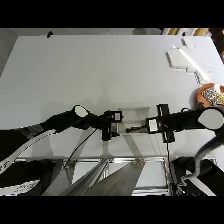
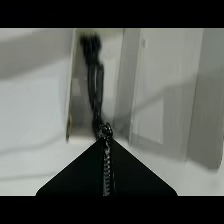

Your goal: Fold the box and place the chain.

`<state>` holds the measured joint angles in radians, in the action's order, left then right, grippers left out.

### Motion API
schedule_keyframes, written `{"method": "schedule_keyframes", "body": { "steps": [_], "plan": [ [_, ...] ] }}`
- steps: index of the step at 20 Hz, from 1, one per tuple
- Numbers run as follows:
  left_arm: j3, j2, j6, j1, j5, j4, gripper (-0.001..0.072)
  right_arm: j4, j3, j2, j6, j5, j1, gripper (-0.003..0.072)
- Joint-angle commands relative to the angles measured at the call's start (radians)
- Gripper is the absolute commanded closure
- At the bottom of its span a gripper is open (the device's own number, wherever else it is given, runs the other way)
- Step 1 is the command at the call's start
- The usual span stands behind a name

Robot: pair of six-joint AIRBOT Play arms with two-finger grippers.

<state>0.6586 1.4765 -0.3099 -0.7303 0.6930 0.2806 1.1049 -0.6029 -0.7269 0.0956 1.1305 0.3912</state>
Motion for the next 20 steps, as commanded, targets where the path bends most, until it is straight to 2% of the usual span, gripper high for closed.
{"method": "schedule_keyframes", "body": {
  "steps": [1,6,11,13,14,17,20],
  "plan": [
    [0.0,-0.001,0.0,0.001,0.0,0.0,0.0542,-0.067,-0.001,0.018,0.068,-0.148,0.169,0.0674],
    [0.0,-0.001,0.0,0.001,0.0,0.0,0.0542,-0.067,-0.001,-0.049,0.134,-0.346,0.316,0.0673],
    [0.0,-0.001,0.0,0.001,0.0,0.0,0.0542,-0.09,-0.001,-0.185,0.147,-0.36,0.322,0.0669],
    [0.0,-0.001,0.0,0.001,0.0,0.0,0.0542,-0.089,-0.001,-0.209,0.147,-0.36,0.322,0.0552],
    [0.0,-0.001,0.0,0.001,0.0,0.0,0.0542,-0.082,-0.002,-0.204,0.147,-0.36,0.321,0.0539],
    [0.0,-0.001,0.0,0.001,0.0,0.0,0.0542,-0.038,-0.005,-0.15,0.142,-0.294,0.274,0.0527],
    [0.0,0.0,0.0,0.001,0.0,0.0,0.0542,0.111,-0.008,-0.079,0.143,-0.08,0.142,0.053]
  ]
}}
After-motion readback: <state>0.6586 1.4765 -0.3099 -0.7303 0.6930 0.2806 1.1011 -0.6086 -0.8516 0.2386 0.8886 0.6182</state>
